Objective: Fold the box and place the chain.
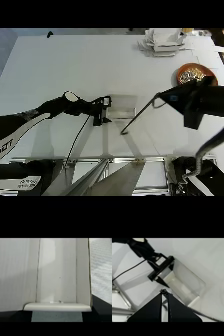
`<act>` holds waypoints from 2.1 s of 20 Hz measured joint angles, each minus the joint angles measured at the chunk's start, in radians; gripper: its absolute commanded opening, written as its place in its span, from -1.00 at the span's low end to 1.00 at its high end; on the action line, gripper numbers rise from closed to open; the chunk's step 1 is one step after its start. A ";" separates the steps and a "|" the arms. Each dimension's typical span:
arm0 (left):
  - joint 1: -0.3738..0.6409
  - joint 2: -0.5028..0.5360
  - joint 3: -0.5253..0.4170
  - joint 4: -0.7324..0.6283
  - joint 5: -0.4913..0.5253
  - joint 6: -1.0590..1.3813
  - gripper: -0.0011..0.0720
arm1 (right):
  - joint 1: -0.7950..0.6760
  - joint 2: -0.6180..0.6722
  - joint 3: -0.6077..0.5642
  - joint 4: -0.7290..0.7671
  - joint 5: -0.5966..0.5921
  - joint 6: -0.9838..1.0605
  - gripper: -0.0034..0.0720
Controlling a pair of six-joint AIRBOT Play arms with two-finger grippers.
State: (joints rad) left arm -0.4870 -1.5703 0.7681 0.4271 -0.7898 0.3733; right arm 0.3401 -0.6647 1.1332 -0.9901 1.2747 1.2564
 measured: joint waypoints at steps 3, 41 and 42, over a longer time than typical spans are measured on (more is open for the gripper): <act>0.000 0.000 0.000 0.000 0.000 0.000 -0.55 | 0.069 -0.059 -0.013 -0.005 -0.033 0.000 -0.87; 0.000 0.000 0.000 0.000 0.000 0.000 -0.55 | 0.174 -0.532 -0.156 -0.074 -0.186 0.136 -0.49; 0.000 0.000 0.000 0.000 0.000 0.000 -0.55 | 0.197 -0.529 -0.156 -0.075 -0.174 0.144 -0.49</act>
State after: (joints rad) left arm -0.4870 -1.5703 0.7681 0.4267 -0.7895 0.3733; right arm 0.5369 -1.1934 0.9771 -1.0649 1.1011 1.4002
